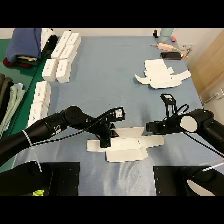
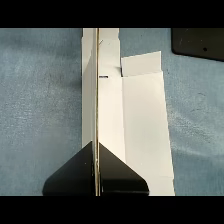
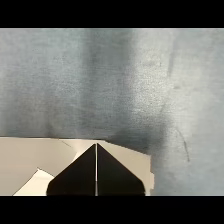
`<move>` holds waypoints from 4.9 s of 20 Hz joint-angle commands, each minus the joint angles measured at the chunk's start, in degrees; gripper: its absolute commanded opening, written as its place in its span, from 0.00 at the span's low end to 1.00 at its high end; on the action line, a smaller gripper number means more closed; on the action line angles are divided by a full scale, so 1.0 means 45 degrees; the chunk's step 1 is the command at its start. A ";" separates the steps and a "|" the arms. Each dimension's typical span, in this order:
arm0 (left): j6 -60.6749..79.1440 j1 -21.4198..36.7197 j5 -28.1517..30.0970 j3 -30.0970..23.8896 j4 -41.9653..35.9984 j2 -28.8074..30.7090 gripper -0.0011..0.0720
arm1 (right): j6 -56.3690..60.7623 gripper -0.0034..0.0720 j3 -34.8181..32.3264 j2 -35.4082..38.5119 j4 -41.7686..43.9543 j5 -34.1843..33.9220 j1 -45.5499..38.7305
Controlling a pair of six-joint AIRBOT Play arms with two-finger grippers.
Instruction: Fold the box.
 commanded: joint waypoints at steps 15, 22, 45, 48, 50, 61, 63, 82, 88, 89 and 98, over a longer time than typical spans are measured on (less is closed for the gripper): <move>0.0039 -0.0005 0.0073 0.0000 -0.0019 0.0000 0.04 | -0.7252 0.84 -0.0986 0.2759 -0.1870 0.1331 0.8199; 0.0039 0.0000 0.0078 0.0000 -0.0019 0.0000 0.04 | -0.8597 0.93 -0.1438 0.0272 -0.3395 -0.0539 0.9034; 0.0039 -0.0005 0.0073 0.0000 -0.0019 0.0000 0.04 | -0.0539 0.93 -0.1107 0.1001 -0.7096 -0.0442 0.8947; 0.0039 0.0000 0.0073 0.0000 -0.0019 0.0000 0.04 | -0.1409 1.00 -0.1107 0.1044 -0.7057 -0.0452 0.8922; 0.0039 -0.0005 0.0078 0.0000 -0.0019 0.0000 0.04 | -0.2841 1.00 -0.1122 0.1049 -0.6732 -0.0894 0.8650; 0.0039 0.0000 0.0078 0.0000 -0.0019 0.0000 0.04 | -2.1260 1.00 -0.1268 0.0680 0.5940 -0.0549 0.0228; 0.0039 0.0000 0.0073 0.0000 -0.0019 0.0000 0.04 | -2.1294 1.00 -0.1268 0.0194 0.5858 -0.0534 -0.0223; 0.0039 -0.0005 0.0073 0.0000 -0.0019 0.0000 0.04 | -2.4145 0.95 -0.1277 -0.1938 0.7504 0.0146 -0.1511; 0.0039 -0.0005 0.0068 0.0000 -0.0019 0.0000 0.04 | -2.4115 0.91 -0.2118 -0.1831 0.7718 0.0243 -0.1511; 0.0039 -0.0005 0.0068 0.0000 -0.0019 0.0000 0.04 | -2.4115 0.91 -0.2113 -0.1749 0.7732 0.0194 -0.1511; 0.0039 -0.0005 0.0078 0.0000 -0.0019 0.0000 0.04 | -2.4363 0.89 -0.2113 -0.1632 0.7776 -0.0277 -0.1511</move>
